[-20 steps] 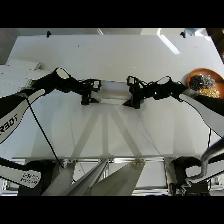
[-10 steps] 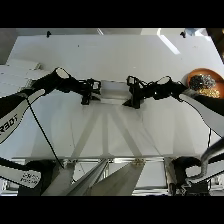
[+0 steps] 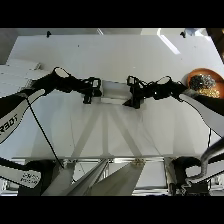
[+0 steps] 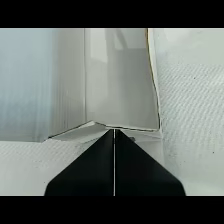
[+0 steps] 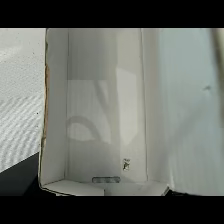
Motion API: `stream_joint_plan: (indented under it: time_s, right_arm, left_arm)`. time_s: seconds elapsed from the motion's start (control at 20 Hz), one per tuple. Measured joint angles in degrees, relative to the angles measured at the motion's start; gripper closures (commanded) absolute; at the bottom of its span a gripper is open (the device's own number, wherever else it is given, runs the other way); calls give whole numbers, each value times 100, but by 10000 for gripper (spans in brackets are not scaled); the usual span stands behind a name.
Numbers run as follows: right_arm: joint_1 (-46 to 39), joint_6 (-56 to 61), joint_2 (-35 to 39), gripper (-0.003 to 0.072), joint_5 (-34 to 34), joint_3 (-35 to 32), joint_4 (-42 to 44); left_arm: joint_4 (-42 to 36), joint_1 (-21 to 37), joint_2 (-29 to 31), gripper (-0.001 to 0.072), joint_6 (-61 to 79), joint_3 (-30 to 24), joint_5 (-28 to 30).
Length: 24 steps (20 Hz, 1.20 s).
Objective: Fold the box and place the chain.
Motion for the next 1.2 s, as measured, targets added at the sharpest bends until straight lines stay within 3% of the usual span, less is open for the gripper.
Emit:
stream_joint_plan:
  time_s: [0.05,0.15,0.25,0.35,0.55,0.7,0.75,1.2]
  right_arm:
    - [0,0,0,166,0,0,0]
    - [0,-4,0,166,2,0,-2]
    - [0,-7,0,166,2,0,-4]
    - [0,-2,0,166,11,0,-4]
    - [-4,4,0,166,17,0,-4]
    - [-4,4,2,166,13,0,-2]
    - [-4,2,2,166,11,0,-2]
    - [0,7,0,166,-4,0,7]
  left_arm:
    - [-17,-2,0,670,0,0,-68]
    - [-26,0,0,542,15,0,-205]
    - [-79,0,0,527,15,-2,-304]
    - [-225,0,0,349,15,-4,-363]
    - [-446,0,0,383,17,-13,-409]
    - [-584,0,0,588,13,-17,-509]
    - [-619,11,0,701,13,-15,-564]
    - [-297,625,133,695,-7,-26,-1174]
